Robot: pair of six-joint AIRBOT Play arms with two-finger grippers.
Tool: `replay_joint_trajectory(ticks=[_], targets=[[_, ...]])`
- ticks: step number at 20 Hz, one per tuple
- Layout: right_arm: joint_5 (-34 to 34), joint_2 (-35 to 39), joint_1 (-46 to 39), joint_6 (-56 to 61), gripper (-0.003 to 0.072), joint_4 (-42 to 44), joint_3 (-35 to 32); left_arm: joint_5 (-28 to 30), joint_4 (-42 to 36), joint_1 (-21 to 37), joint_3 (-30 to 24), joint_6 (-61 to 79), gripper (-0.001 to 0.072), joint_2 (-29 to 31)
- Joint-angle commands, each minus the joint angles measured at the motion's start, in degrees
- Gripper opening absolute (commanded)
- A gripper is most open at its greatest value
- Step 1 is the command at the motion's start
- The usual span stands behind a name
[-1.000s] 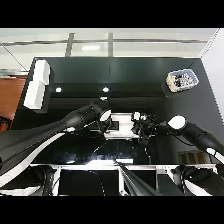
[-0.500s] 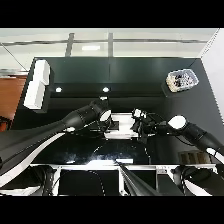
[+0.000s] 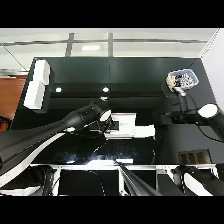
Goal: Fold the box and place the chain.
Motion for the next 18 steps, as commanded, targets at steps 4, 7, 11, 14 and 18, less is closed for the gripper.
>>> replay_joint_trajectory(ticks=[4, 7, 11, 14, 18], targets=[[6.75, -8.07, -2.82, 6.60, 0.0013, 9.79, -4.98, -0.07, 0.07, 0.02, 0.04, -0.04, 0.0032, 0.02], [9.07, -13.35, 3.41, -1.33, 0.0013, 20.74, -4.94, -0.11, 0.00, 0.02, 0.04, -0.02, 0.0032, 0.02], [14.14, -13.62, 4.98, -7.21, 0.0013, 25.22, -2.97, -0.02, 0.00, 0.02, 0.04, -0.04, 0.0032, 0.02], [18.32, -13.51, 4.94, -7.10, 0.0013, 22.34, 0.76, 0.00, 0.00, 0.02, 0.04, -0.04, 0.0032, 0.02], [22.27, -13.27, 4.96, -6.58, 0.0577, 22.45, 3.61, -0.02, 0.00, 0.02, 0.04, -0.04, 0.0032, 0.02]])
